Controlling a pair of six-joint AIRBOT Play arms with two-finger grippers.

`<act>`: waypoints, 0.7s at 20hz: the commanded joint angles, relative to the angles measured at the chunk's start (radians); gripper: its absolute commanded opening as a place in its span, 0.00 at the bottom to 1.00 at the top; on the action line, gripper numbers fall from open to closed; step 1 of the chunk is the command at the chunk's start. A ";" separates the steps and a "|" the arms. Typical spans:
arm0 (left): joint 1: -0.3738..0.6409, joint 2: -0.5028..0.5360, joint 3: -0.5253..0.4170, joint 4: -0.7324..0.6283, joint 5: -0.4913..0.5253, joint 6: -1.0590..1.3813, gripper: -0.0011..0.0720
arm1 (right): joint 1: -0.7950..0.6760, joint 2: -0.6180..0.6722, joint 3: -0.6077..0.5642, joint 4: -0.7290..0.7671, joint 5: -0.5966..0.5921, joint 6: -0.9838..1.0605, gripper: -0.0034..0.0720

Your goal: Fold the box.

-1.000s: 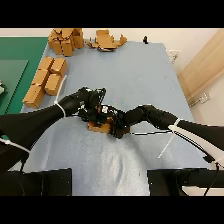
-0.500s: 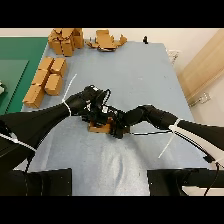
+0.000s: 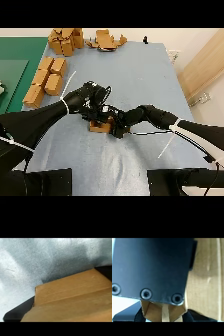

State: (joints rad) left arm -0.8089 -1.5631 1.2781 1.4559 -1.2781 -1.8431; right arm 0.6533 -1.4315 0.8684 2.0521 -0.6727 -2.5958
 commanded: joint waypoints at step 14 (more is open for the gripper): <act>0.007 0.002 -0.028 0.054 -0.030 -0.121 0.32 | 0.002 -0.001 0.001 -0.001 -0.003 -0.004 0.06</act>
